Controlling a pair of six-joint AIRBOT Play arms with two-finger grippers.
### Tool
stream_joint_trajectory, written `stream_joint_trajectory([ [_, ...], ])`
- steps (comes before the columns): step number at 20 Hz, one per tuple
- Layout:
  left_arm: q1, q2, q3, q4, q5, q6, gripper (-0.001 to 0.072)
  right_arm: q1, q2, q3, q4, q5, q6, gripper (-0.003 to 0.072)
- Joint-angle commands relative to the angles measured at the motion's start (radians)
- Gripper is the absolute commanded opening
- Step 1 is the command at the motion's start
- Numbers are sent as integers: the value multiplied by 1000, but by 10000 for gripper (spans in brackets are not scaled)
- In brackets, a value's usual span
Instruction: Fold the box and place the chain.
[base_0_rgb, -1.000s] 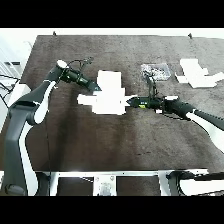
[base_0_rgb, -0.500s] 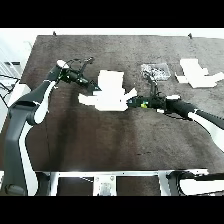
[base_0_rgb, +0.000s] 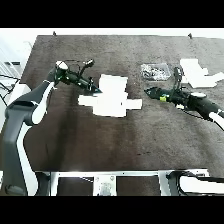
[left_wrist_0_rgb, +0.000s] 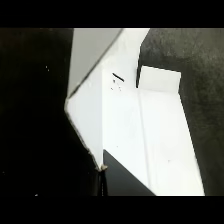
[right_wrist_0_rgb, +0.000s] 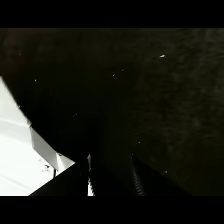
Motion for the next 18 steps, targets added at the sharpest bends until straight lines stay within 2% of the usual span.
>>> stream_joint_trajectory([
  [1, 0, 98, -175, -43, 142, 217, 12, -46, 10, 0, 0, 25, -13, 318],
  [3, 0, 161, -290, -77, 238, 331, 13, -41, 10, 0, 1, 25, -25, 318],
  [4, 0, 167, -316, -83, 255, 359, 13, -39, 10, 0, 0, 25, -26, 318],
  [6, 0, 156, -346, -91, 254, 420, 13, -37, 10, -2, 0, 26, -26, 318],
  [9, 0, 154, -380, -128, 312, 472, 13, -36, 10, -2, 0, 26, -26, 318],
  [15, 0, 154, -386, -144, 312, 494, 12, -29, 8, -3, 0, 26, -26, 319],
  [18, 6, 155, -428, -238, 325, 559, 13, -29, 8, -3, 0, 26, -32, 318],
])
